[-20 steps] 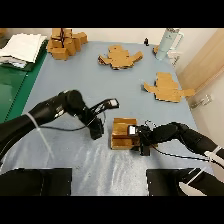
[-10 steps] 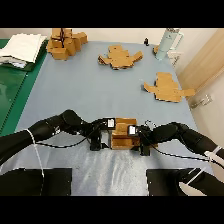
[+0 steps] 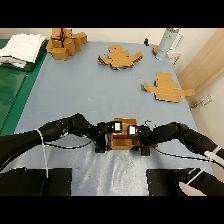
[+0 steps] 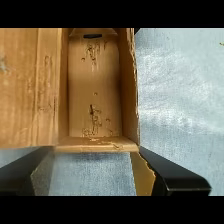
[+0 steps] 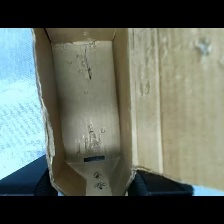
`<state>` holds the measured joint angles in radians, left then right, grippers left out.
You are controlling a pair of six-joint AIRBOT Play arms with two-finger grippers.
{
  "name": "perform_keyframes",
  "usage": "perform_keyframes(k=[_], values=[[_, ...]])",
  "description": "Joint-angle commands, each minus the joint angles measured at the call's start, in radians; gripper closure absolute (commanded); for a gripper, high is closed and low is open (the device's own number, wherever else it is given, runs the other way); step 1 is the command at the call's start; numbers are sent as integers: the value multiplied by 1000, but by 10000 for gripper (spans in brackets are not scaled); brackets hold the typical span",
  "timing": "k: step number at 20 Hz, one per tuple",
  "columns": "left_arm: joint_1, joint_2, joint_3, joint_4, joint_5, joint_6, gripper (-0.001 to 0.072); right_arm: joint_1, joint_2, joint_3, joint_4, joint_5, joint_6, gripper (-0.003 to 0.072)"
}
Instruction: Fold the box.
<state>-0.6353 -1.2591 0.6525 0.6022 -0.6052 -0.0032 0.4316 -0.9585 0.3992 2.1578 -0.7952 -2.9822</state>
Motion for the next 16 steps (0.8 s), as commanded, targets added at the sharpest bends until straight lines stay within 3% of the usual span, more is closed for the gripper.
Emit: perform_keyframes(k=[1,7,13,15,16], values=[[-21,-14,23,68,0,-77,23,1,0,1,0,0,0,223],[-58,-66,66,99,-19,-153,24,1,0,1,0,0,0,222],[-66,-80,82,284,-34,-383,26,1,0,1,0,0,0,223],[-69,-80,82,286,-37,-387,28,1,0,1,0,0,0,222],[-76,-80,83,286,-38,-387,89,1,0,1,0,0,0,222]])
